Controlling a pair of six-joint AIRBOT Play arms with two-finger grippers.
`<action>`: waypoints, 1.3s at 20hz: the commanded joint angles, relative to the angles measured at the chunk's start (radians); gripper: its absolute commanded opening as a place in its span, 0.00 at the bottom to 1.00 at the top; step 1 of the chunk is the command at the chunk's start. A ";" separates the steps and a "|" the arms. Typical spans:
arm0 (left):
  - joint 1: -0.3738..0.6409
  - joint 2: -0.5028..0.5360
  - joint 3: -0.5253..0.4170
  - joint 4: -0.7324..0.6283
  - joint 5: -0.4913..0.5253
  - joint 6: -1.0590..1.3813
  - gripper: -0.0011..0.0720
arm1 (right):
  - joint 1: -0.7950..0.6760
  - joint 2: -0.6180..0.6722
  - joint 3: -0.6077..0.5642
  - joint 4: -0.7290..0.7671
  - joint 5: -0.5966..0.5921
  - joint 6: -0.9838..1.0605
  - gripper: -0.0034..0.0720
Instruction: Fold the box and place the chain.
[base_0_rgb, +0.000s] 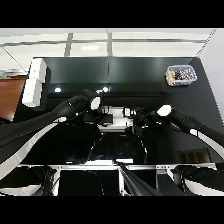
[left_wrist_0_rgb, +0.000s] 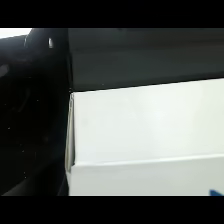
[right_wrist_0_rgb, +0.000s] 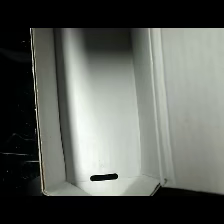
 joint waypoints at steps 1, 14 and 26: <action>-0.003 0.000 0.002 0.005 -0.005 -0.024 0.49 | 0.000 0.000 0.000 0.000 0.000 0.000 0.63; 0.024 0.001 0.002 -0.031 -0.013 -0.043 0.06 | 0.000 0.000 0.000 0.000 0.000 0.000 0.63; 0.024 0.001 0.019 -0.035 -0.008 -0.071 0.58 | 0.000 0.000 0.000 0.000 0.000 0.000 0.63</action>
